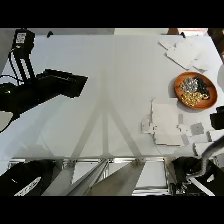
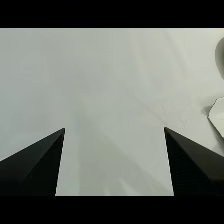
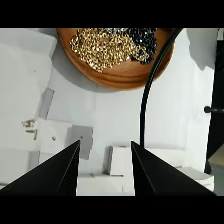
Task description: Fold the box and place the chain.
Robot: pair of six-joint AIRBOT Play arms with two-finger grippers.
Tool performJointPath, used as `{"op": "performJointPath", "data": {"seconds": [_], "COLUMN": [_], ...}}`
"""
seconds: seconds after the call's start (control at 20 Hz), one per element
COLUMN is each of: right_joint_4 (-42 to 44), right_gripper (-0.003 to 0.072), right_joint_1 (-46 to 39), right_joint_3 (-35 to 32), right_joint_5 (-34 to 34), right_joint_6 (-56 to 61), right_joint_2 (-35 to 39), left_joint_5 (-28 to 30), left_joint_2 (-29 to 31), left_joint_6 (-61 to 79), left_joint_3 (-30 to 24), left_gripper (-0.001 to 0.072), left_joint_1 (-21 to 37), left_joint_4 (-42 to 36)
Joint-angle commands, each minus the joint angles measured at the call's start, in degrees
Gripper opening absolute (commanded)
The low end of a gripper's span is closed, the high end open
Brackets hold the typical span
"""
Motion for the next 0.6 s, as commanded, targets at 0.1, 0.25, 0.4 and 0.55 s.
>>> {"op": "performJointPath", "data": {"seconds": [0.1, 0.25, 0.4, 0.55], "right_joint_4": [-1.22, 0.59, 8.26, 9.31], "right_gripper": [0.0361, 0.0361, 0.0362, 0.0363], "right_joint_1": [-0.39, -6.8, -15.93, -23.69], "right_joint_3": [-8.87, -9.11, -9.22, -9.25], "right_joint_5": [0.46, -2.69, -8.79, -12.52], "right_joint_6": [1.31, 2.43, 3.23, 1.99], "right_joint_2": [0.2, 0.2, 0.2, 0.17], "left_joint_5": [0.02, 0.02, 0.02, 0.02], "left_joint_2": [-0.02, -0.04, -0.02, -0.04], "left_joint_6": [0.02, 0.02, 0.02, 0.02], "left_joint_3": [0.02, 0.02, 0.02, 0.02], "left_gripper": [0.0692, 0.0692, 0.0692, 0.0692], "left_joint_1": [-0.02, -0.02, -0.02, -0.02], "left_joint_4": [0.0, 0.0, 0.0, 0.0]}}
